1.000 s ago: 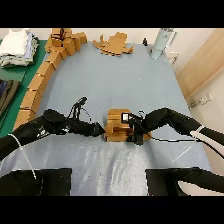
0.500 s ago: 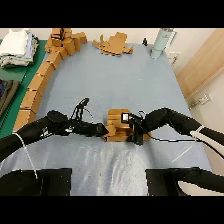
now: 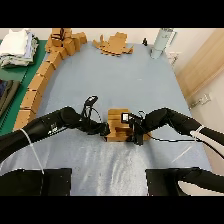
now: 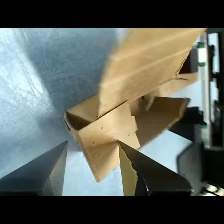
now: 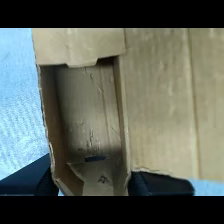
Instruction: Fold the box.
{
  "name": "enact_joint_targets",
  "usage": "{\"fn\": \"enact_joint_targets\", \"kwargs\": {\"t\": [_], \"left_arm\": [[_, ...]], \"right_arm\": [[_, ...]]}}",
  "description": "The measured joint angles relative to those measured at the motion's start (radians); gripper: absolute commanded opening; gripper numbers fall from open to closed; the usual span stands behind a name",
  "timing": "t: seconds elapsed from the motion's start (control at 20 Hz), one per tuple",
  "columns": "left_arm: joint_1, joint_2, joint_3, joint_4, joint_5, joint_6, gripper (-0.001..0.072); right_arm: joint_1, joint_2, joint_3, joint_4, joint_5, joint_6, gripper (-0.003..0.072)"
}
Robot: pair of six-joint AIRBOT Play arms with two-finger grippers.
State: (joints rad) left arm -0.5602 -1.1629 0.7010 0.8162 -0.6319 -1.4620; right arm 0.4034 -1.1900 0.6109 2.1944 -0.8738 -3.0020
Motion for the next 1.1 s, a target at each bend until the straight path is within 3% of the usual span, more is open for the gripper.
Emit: {"fn": "enact_joint_targets", "kwargs": {"t": [0.35,0.85,1.1], "left_arm": [[-0.075,-0.098,0.13,0.258,-0.078,-0.286,0.0498],[-0.132,-0.146,0.217,0.411,-0.154,-0.499,0.0497],[-0.196,-0.265,0.358,0.538,-0.284,-0.619,0.0498]], "right_arm": [[0.0,0.0,0.0,0.0,0.0,0.0,0.0471],[0.0,0.0,0.0,0.0,0.0,0.0,0.0471],[0.0,0.0,0.0,0.0,0.0,0.0,0.0471]]}}
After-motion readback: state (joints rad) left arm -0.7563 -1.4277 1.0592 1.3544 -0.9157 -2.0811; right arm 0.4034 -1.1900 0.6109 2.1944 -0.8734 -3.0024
